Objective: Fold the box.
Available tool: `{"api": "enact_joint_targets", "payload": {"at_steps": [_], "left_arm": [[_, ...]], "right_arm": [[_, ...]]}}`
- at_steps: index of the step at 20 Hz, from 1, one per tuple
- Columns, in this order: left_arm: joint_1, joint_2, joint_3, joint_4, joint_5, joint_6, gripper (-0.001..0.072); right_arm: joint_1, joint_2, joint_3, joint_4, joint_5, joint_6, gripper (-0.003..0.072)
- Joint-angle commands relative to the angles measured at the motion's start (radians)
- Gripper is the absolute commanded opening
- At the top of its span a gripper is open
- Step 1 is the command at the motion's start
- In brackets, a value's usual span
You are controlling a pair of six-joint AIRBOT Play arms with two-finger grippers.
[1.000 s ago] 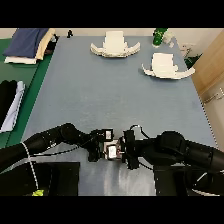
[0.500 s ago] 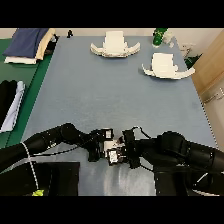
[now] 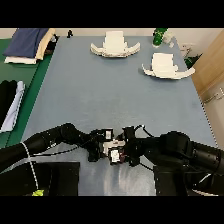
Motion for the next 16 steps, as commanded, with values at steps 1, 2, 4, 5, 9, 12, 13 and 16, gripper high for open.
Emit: {"api": "enact_joint_targets", "payload": {"at_steps": [1,2,4,5,9,12,13,16], "left_arm": [[0.0,0.0,0.0,0.0,0.001,-0.002,0.0464],[0.0,0.0,0.0,0.0,0.0,-0.002,0.0464],[0.0,0.0,0.0,0.0,0.0,-0.002,0.0465],[0.0,0.0,0.0,0.0,0.0,-0.002,0.0465],[0.0,0.0,0.0,0.0,0.001,-0.002,0.0464],[0.0,0.0,0.0,0.0,0.0,-0.002,0.0465],[0.0,0.0,0.0,0.0,0.001,-0.002,0.0465],[0.0,0.0,0.0,0.0,0.001,-0.002,0.0465]], "right_arm": [[0.001,0.003,0.001,0.003,0.02,0.001,0.0467],[0.001,0.003,0.001,0.003,0.02,0.001,0.0467],[0.001,0.003,0.001,0.003,0.021,0.001,0.0467],[0.001,0.003,0.001,0.003,0.021,0.001,0.0437],[0.0,0.0,0.001,0.003,0.021,0.001,0.0347],[0.0,-0.018,0.001,0.003,0.019,0.005,0.0297],[0.0,-0.025,0.001,0.003,0.018,0.005,0.0282],[0.001,-0.035,0.001,0.003,0.017,0.005,0.0209]]}}
